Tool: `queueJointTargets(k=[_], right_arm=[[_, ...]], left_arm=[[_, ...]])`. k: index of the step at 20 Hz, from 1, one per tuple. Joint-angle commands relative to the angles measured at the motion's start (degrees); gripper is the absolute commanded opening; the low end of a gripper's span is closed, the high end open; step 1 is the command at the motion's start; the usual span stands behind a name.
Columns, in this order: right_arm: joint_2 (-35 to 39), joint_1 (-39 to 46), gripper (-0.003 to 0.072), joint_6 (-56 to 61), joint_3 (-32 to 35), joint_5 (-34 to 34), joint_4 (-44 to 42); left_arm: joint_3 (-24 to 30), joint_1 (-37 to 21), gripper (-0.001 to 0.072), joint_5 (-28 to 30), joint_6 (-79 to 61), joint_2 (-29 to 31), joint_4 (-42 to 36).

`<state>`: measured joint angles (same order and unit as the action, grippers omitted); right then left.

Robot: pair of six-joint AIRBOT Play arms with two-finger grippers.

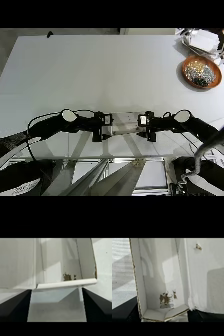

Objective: Fold the box and place the chain.

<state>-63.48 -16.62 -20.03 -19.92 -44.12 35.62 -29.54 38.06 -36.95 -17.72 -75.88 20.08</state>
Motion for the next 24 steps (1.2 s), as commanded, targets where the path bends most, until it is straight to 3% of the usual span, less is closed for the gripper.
queueJointTargets(k=[1,12,18,24], right_arm=[[0.04,0.02,0.0467,0.04,0.0,0.0,-0.02],[0.04,0.02,0.0467,0.04,0.0,-0.02,-0.02],[0.04,0.02,0.0467,0.04,0.0,-0.02,-0.02],[0.04,0.02,0.0467,0.04,0.0,0.0,-0.02]], left_arm=[[0.02,1.2,0.0709,0.28,-0.31,-0.13,-1.44],[0.02,0.81,0.0709,-0.63,-0.28,-0.13,-3.85],[0.04,-0.44,0.0709,-6.64,-0.55,-0.13,-4.09],[0.11,-2.89,0.0708,-7.06,-0.5,-0.22,-1.44]])
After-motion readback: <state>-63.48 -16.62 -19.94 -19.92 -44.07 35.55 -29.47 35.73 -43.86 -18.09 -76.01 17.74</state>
